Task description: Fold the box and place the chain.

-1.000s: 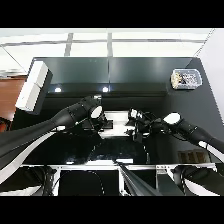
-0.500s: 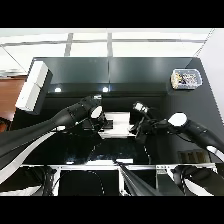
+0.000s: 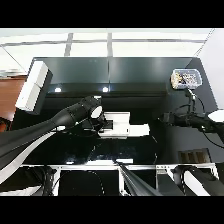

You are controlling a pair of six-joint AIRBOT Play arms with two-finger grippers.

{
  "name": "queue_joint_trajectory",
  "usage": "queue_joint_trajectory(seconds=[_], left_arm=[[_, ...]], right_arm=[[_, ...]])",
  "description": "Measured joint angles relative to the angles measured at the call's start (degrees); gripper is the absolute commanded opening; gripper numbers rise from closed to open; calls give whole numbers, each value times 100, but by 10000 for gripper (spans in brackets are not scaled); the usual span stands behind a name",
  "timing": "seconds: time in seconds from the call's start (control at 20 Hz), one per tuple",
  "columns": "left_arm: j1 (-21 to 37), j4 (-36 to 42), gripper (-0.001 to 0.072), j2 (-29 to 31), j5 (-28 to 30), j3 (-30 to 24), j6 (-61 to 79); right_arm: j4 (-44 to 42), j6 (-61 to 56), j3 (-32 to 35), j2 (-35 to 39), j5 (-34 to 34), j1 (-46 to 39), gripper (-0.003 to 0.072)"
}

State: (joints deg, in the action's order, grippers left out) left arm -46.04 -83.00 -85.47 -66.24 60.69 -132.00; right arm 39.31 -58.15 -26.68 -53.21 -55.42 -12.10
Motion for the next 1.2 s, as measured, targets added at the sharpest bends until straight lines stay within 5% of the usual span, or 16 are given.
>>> queue_joint_trajectory(seconds=[0.25, 0.95, 1.05, 1.1, 1.2], left_arm=[[0, -2, 26, 0, -4, -2, -2], [0, -7, 26, 0, -9, -2, -2], [0, -7, 26, 0, -9, -2, -2], [0, -7, 26, 0, -11, -2, -2], [0, -7, 26, 0, -11, -2, -2]], right_arm=[[-15, -750, 313, -511, -33, -74, 18], [-1259, 398, -138, -1731, -313, 1757, 36], [-1064, 407, -356, -1749, -448, 1784, 521], [-949, 380, -442, -1757, -514, 1790, 621], [-789, 343, -595, -1762, -684, 1803, 619]])
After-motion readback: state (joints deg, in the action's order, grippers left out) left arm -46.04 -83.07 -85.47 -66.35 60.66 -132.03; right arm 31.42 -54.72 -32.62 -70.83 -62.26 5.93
